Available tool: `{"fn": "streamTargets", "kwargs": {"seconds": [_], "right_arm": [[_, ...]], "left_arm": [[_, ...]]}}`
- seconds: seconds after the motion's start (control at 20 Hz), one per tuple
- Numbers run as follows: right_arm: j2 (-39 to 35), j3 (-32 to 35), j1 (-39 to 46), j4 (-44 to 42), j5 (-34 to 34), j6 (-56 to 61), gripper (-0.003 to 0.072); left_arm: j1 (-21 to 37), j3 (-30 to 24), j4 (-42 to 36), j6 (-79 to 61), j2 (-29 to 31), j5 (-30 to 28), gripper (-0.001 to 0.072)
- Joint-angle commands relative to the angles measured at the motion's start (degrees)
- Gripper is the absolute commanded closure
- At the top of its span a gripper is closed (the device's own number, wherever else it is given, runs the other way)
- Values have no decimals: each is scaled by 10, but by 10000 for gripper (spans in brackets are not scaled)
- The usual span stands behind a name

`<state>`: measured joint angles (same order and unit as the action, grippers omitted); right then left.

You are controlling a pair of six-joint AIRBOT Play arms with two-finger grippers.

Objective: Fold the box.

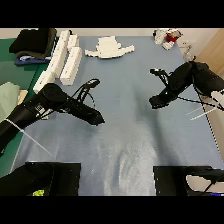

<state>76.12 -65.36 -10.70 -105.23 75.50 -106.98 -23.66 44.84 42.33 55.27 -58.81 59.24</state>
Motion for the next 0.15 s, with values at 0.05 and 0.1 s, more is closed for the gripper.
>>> {"fn": "streamTargets", "kwargs": {"seconds": [0.05, 0.1], "right_arm": [[0, 0, 0, 0, 0, 0, 669], [0, 0, 0, 0, 0, 0, 669]], "left_arm": [[-4, -4, 0, 1, 1, -3, 698], [-4, -4, 0, 1, 1, -3, 698]]}}
